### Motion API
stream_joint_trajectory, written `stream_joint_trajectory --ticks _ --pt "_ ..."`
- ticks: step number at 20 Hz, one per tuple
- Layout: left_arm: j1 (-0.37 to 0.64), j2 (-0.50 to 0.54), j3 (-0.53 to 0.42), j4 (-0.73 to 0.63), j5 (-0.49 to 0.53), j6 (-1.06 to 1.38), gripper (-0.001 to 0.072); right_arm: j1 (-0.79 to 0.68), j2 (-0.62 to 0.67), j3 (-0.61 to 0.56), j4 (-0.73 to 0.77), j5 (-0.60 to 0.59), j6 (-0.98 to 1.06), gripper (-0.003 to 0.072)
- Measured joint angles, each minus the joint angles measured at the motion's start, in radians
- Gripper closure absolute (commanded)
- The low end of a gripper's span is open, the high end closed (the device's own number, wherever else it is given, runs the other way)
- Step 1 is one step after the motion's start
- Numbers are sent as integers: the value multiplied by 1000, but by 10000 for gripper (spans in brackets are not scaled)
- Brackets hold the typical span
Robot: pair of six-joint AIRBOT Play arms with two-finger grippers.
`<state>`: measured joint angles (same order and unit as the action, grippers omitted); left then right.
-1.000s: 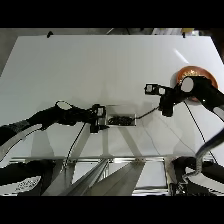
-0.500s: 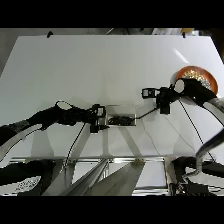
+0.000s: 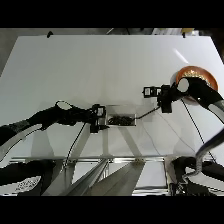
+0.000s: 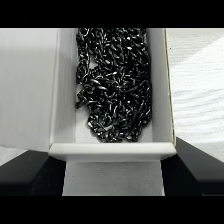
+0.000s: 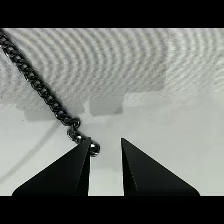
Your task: Fold the box and place the chain.
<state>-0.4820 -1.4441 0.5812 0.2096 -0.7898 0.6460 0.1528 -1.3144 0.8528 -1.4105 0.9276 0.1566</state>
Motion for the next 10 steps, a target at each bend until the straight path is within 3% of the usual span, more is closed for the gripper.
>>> stream_joint_trajectory --ticks 10 --pt "0 0 0 0 0 0 456 0 23 -60 48 -22 -46 497"
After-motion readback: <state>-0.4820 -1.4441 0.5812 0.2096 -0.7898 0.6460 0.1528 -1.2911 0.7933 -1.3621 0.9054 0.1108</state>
